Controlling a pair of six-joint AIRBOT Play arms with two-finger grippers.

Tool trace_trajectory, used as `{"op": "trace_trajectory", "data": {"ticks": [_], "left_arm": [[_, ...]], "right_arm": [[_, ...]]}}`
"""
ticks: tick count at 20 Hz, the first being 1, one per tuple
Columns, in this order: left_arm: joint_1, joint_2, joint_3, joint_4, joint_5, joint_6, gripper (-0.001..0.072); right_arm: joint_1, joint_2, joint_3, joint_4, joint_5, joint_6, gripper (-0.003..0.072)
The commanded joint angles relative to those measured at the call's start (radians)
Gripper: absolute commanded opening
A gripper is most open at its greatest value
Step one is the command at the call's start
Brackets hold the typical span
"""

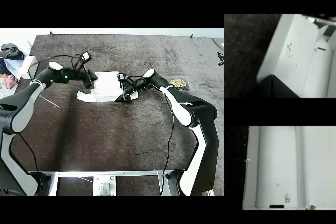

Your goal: Fold the box and place the chain.

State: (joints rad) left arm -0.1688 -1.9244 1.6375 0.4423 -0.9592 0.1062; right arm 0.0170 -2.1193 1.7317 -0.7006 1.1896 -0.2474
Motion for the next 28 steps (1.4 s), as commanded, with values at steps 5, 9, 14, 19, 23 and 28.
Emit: {"op": "trace_trajectory", "data": {"ticks": [5, 9, 14, 19, 23, 28], "left_arm": [[0.058, 0.001, 0.120, 0.189, -0.346, 0.079, 0.0365], [0.013, -0.004, 0.119, 0.463, -0.339, 0.053, 0.0558], [-0.028, -0.023, 0.117, 0.533, -0.327, 0.047, 0.0559], [-0.070, -0.029, 0.030, 0.546, -0.178, 0.025, 0.0680], [-0.090, -0.030, 0.003, 0.516, -0.159, 0.016, 0.0680], [-0.092, -0.030, 0.003, 0.504, -0.157, -0.020, 0.0606]], "right_arm": [[0.000, 0.000, 0.000, 0.001, 0.000, 0.001, 0.0378], [0.000, 0.000, 0.000, 0.001, 0.000, 0.001, 0.0378], [0.000, 0.000, 0.000, 0.001, 0.000, 0.001, 0.0378], [0.000, 0.000, 0.000, 0.001, 0.000, 0.001, 0.0378], [0.000, 0.000, 0.000, 0.001, 0.000, 0.001, 0.0378], [0.000, 0.000, 0.000, 0.001, 0.000, 0.001, 0.0378]]}}
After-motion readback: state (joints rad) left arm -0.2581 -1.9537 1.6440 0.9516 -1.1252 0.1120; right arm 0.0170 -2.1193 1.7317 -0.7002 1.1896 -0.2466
